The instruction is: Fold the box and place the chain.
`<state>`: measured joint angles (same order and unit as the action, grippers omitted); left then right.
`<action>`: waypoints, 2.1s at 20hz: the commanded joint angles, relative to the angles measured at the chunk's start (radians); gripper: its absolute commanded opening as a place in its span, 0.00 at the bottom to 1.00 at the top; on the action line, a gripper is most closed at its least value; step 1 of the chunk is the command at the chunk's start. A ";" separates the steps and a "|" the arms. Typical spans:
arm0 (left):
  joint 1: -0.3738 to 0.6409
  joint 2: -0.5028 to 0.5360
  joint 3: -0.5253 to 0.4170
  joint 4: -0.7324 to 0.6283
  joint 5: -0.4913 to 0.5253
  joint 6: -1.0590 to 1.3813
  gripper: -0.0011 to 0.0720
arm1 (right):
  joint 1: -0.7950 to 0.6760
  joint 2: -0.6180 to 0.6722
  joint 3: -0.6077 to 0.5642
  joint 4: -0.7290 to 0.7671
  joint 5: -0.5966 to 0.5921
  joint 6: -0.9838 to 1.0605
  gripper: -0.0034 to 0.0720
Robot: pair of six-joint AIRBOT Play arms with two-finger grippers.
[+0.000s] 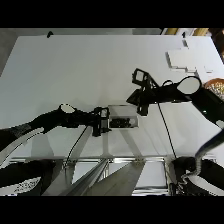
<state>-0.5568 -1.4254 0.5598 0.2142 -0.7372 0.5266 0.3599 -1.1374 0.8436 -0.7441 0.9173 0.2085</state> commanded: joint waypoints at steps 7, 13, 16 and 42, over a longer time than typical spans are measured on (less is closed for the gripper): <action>0.000 0.000 0.000 0.000 0.000 0.000 0.11 | 0.119 -0.014 -0.028 -0.094 0.013 -0.008 0.29; 0.000 0.000 0.000 0.000 0.000 0.000 0.11 | 0.179 -0.013 -0.058 -0.120 0.013 -0.008 0.37; 0.000 0.000 0.000 0.000 0.000 0.000 0.11 | 0.205 -0.013 -0.058 -0.181 0.011 -0.008 0.38; 0.000 0.000 0.000 0.000 0.000 0.000 0.11 | 0.206 0.013 -0.102 -0.175 -0.049 -0.008 0.11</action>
<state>-0.5560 -1.4254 0.5598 0.2150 -0.7372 0.5270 0.5648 -1.1278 0.7670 -0.9249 0.8982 0.2008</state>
